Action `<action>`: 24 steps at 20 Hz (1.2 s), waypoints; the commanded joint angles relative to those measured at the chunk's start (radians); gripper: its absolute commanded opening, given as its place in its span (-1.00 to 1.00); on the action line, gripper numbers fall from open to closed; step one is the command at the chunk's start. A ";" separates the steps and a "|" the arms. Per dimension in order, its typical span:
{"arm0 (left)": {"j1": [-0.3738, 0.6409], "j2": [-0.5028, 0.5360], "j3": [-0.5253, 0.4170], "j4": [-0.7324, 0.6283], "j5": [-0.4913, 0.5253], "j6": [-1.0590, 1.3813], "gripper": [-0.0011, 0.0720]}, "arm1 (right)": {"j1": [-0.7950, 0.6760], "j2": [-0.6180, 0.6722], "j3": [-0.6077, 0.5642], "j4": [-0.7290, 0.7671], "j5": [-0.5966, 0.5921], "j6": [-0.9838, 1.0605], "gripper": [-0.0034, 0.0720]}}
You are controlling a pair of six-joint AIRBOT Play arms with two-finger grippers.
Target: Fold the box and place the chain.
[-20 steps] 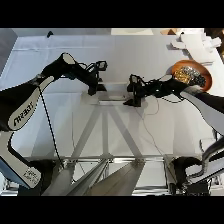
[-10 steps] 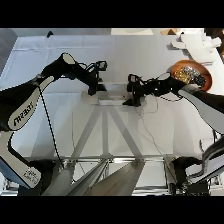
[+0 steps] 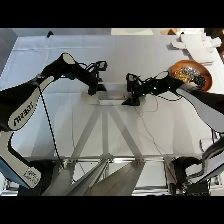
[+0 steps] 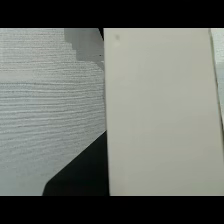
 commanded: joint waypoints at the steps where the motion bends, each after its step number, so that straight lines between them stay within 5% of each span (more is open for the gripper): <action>1: 0.000 0.000 0.000 0.000 0.000 0.000 -0.94 | 0.004 -0.001 0.001 -0.007 0.002 0.002 0.94; 6: 0.000 0.000 0.000 0.000 0.000 0.000 -0.94 | 0.004 -0.001 0.001 -0.006 0.002 0.002 0.92; 9: 0.000 0.000 0.000 0.000 0.000 0.000 -0.94 | 0.004 -0.001 0.001 -0.006 0.002 0.002 0.30; 24: 0.000 0.000 0.000 -0.003 0.000 0.000 -0.94 | 0.004 -0.001 0.001 -0.006 0.002 0.002 0.31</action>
